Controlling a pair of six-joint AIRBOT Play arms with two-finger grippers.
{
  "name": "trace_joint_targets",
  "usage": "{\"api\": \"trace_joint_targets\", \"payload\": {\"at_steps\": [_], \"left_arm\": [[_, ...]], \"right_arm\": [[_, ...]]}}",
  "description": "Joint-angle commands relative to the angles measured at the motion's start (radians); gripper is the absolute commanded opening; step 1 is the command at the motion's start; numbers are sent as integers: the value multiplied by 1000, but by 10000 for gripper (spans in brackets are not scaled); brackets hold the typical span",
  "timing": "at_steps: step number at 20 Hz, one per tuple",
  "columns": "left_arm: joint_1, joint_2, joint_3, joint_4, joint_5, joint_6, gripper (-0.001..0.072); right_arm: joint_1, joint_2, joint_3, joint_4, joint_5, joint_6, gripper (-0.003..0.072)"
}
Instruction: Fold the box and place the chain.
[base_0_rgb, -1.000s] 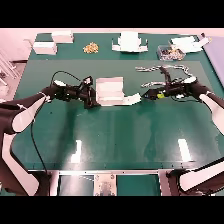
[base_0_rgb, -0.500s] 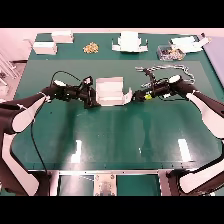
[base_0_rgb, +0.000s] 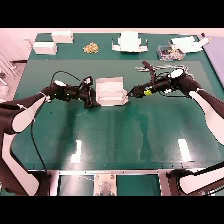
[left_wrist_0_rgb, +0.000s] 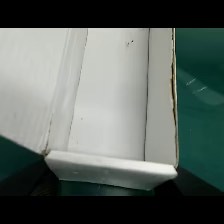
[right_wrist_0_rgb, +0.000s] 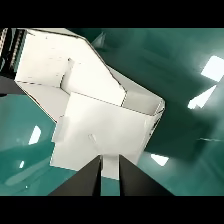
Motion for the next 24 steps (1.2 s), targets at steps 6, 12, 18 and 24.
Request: {"api": "trace_joint_targets", "payload": {"at_steps": [6,12,18,24], "left_arm": [[0,0,0,0,0,0,533],[0,0,0,0,0,0,533],[0,0,0,0,0,0,533],[0,0,0,0,0,0,533]], "right_arm": [[-62,13,12,-51,-21,-5,60],[-92,0,-37,-218,-103,51,10],[0,-80,-40,-107,-110,21,56],[6,-65,21,-89,-83,21,82]]}}
